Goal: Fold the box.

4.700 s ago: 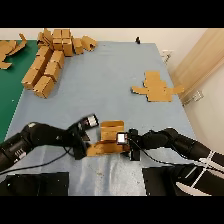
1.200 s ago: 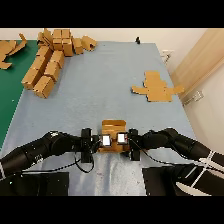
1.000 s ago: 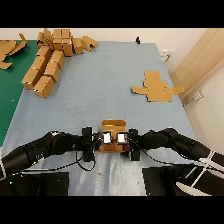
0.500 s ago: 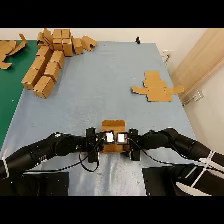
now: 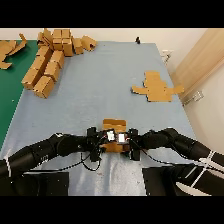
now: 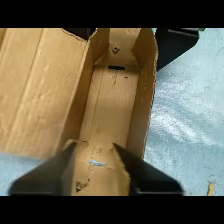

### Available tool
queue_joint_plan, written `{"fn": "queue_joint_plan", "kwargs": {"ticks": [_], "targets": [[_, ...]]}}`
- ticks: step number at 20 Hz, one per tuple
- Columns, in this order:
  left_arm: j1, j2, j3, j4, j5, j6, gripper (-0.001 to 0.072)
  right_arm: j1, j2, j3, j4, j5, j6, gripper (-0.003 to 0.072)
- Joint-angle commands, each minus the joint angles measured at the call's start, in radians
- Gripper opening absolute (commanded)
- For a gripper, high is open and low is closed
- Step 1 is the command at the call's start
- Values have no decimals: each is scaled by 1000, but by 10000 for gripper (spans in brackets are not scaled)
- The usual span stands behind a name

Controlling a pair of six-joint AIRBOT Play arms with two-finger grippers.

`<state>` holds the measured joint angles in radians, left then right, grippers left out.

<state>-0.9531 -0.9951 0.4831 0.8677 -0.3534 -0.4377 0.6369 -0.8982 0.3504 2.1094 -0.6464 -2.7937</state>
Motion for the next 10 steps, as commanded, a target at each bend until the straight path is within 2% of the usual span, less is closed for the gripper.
{"fn": "queue_joint_plan", "kwargs": {"ticks": [1,7,8,9,10], "targets": [[-1,-1,1,-35,4,0,431,1,0,0,0,-1,0,601],[-1,-1,1,-38,2,0,434,1,0,0,0,-1,0,600],[-1,-1,1,-38,2,0,461,1,0,0,0,-1,0,600],[0,-1,1,-38,3,-1,688,1,0,0,0,-1,0,600],[0,0,1,-38,2,-8,699,1,0,0,0,-1,0,601]]}}
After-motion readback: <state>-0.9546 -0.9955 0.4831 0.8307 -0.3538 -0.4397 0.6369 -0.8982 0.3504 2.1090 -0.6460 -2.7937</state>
